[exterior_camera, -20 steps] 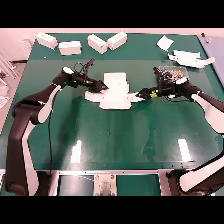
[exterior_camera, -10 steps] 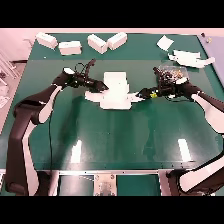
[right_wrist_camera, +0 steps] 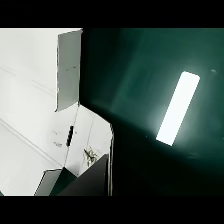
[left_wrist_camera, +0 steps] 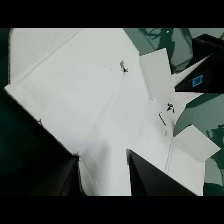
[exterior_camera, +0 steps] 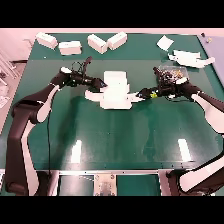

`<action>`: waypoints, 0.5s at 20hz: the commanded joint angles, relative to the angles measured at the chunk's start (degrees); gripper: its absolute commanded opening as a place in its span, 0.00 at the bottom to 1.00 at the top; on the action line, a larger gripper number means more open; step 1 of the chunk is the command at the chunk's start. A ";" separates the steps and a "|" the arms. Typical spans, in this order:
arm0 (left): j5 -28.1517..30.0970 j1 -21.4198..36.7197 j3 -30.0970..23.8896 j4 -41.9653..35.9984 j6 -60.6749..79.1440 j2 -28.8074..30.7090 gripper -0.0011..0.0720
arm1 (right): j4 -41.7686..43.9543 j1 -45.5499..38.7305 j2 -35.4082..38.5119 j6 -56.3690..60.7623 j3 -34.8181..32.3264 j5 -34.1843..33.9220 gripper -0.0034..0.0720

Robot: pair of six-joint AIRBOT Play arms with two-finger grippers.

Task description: Fold the box and place the chain.

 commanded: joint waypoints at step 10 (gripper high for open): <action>-2.71 0.11 0.00 -0.76 1.27 -1.44 0.31 | 0.04 0.04 0.02 -0.20 -0.02 0.02 0.05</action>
